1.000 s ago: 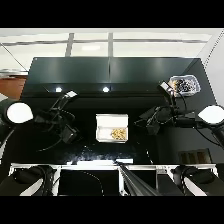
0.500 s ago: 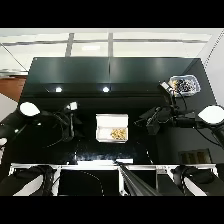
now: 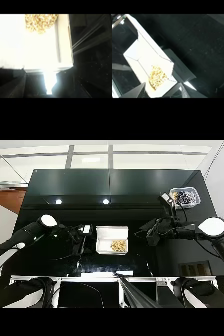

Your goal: Fold the box and place the chain.

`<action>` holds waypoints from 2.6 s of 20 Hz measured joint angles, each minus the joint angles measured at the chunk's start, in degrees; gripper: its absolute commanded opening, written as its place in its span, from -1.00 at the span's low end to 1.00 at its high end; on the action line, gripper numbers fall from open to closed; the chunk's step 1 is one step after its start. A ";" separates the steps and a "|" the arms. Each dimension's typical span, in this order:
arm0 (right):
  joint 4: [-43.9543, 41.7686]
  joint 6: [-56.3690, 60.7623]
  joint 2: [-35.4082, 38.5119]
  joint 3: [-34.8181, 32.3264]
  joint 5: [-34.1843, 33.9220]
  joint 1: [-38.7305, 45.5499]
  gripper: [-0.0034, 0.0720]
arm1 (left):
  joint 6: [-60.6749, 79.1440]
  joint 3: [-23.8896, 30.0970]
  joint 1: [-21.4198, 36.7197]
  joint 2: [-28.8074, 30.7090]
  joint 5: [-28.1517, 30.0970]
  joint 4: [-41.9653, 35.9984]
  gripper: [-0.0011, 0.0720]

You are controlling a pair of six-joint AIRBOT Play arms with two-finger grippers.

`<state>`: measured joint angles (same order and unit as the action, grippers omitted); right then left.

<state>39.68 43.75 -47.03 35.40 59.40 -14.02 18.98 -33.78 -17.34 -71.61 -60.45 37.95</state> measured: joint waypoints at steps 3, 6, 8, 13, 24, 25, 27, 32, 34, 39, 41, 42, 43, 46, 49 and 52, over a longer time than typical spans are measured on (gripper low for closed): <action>-0.02 0.00 0.00 0.00 -0.13 0.00 0.44 | 1.86 0.00 -0.39 -0.59 0.33 -1.42 0.96; -0.02 0.22 0.00 0.00 -0.26 0.00 0.44 | 2.71 -0.02 -0.57 -1.53 0.63 -3.58 0.96; -0.02 0.63 0.00 0.00 -0.31 0.00 0.44 | 2.69 -0.04 -0.79 -2.14 1.33 -4.28 0.96; 0.00 1.29 0.00 0.00 -0.57 0.00 0.44 | 1.70 -0.04 -2.27 -2.78 2.27 -4.13 0.96; 0.00 1.49 0.00 0.00 -1.68 0.00 0.44 | 0.11 -0.07 -3.74 -2.93 3.65 -4.17 0.96; 0.02 1.49 0.00 0.00 -1.84 0.00 0.44 | -0.17 -0.04 -4.15 -2.93 4.26 -4.17 0.96; 0.00 1.49 0.00 0.00 -2.25 0.00 0.44 | -1.44 -0.04 -5.07 -2.93 5.95 -4.13 0.95; 0.00 1.70 0.00 0.00 -3.23 0.00 0.82 | -3.19 -0.07 -6.32 -2.93 7.87 -3.61 0.38; -0.07 3.89 0.00 0.00 -5.53 -0.02 0.98 | -3.52 -0.07 -6.49 -2.91 8.31 -3.45 0.29; 0.00 8.41 -2.40 2.25 -14.36 -1.97 0.98 | -3.80 -0.07 -6.60 -2.91 8.61 -3.26 0.29; 0.57 9.01 -6.47 4.59 -16.28 -3.02 0.97 | -3.89 -0.07 -6.60 -2.91 8.68 -3.23 0.29; 0.68 9.16 -8.98 5.92 -16.85 -3.50 0.96 | -3.91 -0.07 -6.60 -2.91 8.74 -3.21 0.29; 0.85 9.20 -11.43 7.08 -17.18 -3.98 0.96 | -3.91 -0.07 -6.60 -2.91 8.81 -3.19 0.29; 1.18 5.31 -17.25 9.51 -15.06 -5.53 0.96 | -3.91 -0.07 -6.60 -2.91 8.87 -3.08 0.29; 1.92 -0.11 -19.67 10.43 -10.36 -6.27 0.96 | -3.91 -0.09 -6.60 -2.91 8.92 -3.06 0.29; 4.13 -3.17 -20.59 10.78 -5.60 -6.60 0.96 | -3.91 -0.09 -6.60 -2.91 8.94 -3.06 0.29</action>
<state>43.81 40.58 -67.61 46.17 53.80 -20.62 15.07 -33.87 -23.94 -74.52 -51.51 34.89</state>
